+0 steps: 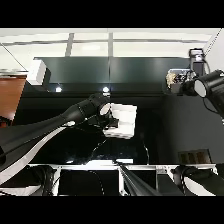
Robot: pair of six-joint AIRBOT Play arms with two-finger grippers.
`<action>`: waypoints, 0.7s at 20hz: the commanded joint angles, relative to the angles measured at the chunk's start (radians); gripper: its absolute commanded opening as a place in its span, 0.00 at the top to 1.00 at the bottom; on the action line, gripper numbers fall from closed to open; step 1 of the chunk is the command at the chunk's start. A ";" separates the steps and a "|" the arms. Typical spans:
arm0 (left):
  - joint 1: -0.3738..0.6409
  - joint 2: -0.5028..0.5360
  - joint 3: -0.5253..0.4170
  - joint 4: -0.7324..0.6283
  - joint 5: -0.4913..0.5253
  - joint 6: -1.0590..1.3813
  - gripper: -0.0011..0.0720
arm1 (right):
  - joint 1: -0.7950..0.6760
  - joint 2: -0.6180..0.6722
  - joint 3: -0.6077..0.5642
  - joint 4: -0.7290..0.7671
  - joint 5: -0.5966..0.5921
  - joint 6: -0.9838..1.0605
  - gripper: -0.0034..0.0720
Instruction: Fold the box and place the chain.
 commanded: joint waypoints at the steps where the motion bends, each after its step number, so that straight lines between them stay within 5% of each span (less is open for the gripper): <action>1: 0.000 0.001 0.000 0.000 0.000 0.000 0.95 | -0.194 -0.111 -0.009 0.010 -0.244 0.027 0.02; 4: 0.000 0.001 0.000 0.000 0.000 0.000 0.95 | -0.307 -0.298 0.130 0.204 -0.299 -0.082 0.02; 7: 0.000 0.001 0.000 0.001 0.001 0.000 0.95 | -0.353 -0.509 0.391 0.354 -0.171 -0.164 0.03; 10: 0.000 0.001 0.000 0.000 0.002 0.000 0.95 | -0.362 -0.678 0.610 0.415 -0.034 -0.199 0.33; 14: 0.000 0.001 0.000 0.000 0.000 0.000 0.95 | -0.362 -0.761 0.689 0.424 -0.009 -0.206 0.33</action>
